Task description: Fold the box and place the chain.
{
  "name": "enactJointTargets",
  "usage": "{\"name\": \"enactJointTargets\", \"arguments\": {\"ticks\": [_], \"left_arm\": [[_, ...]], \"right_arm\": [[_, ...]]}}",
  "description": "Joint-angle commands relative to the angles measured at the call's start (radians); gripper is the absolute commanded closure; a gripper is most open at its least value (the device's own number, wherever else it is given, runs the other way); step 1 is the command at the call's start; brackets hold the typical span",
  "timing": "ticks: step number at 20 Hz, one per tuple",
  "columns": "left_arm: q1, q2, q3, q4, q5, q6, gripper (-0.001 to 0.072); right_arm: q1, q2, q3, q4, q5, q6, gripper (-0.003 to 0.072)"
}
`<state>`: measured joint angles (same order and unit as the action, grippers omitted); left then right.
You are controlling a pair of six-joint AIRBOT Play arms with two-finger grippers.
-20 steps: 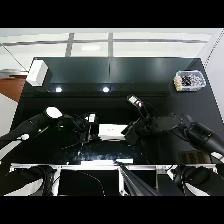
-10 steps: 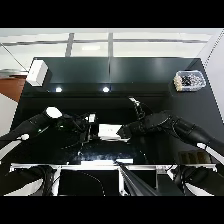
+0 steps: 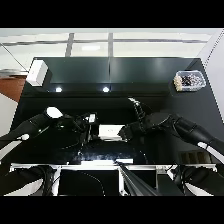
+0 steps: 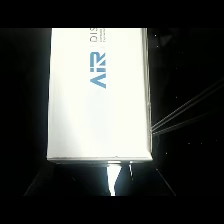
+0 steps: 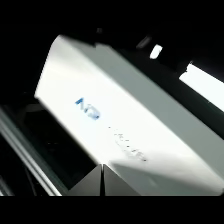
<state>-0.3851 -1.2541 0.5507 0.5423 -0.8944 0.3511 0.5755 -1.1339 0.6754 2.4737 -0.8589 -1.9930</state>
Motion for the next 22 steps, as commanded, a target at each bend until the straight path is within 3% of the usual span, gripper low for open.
{"name": "enactJointTargets", "arguments": {"ticks": [1, 2, 4, 7, 10, 11, 13, 16, 22], "left_arm": [[0.0, 0.009, 0.0, 0.0, 0.001, -0.001, 0.0079], [0.0, 0.023, 0.0, 0.0, 0.001, -0.007, -0.0005], [0.001, 0.066, 0.0, 0.003, -0.002, -0.04, -0.0005], [0.005, 0.168, 0.0, 0.058, -0.008, -0.219, -0.0006], [0.003, 0.242, 0.066, 0.163, -0.111, -0.535, -0.0004], [0.001, 0.239, 0.101, 0.155, -0.146, -0.564, -0.0004], [-0.035, 0.213, 0.164, 0.15, -0.108, -0.557, -0.0002], [-0.111, 0.109, 0.239, 0.154, -0.077, -0.502, 0.0], [-0.211, -0.021, 0.249, 0.111, -0.033, -0.291, -0.0001]], "right_arm": [[-0.073, 0.1, 0.098, -0.003, -0.135, 0.0, 0.0658], [-0.11, 0.132, 0.135, -0.026, -0.207, 0.008, 0.0658], [-0.187, 0.196, 0.195, -0.096, -0.306, 0.065, 0.0658], [-0.293, 0.262, 0.232, -0.228, -0.338, 0.154, 0.0658], [-0.374, 0.282, 0.232, -0.339, -0.382, 0.175, 0.0658], [-0.393, 0.282, 0.232, -0.403, -0.393, 0.191, 0.0658], [-0.413, 0.282, 0.232, -0.505, -0.395, 0.24, 0.0658], [-0.416, 0.282, 0.232, -0.545, -0.399, 0.27, 0.0658], [-0.416, 0.282, 0.231, -0.545, -0.39, 0.288, 0.0658]]}}
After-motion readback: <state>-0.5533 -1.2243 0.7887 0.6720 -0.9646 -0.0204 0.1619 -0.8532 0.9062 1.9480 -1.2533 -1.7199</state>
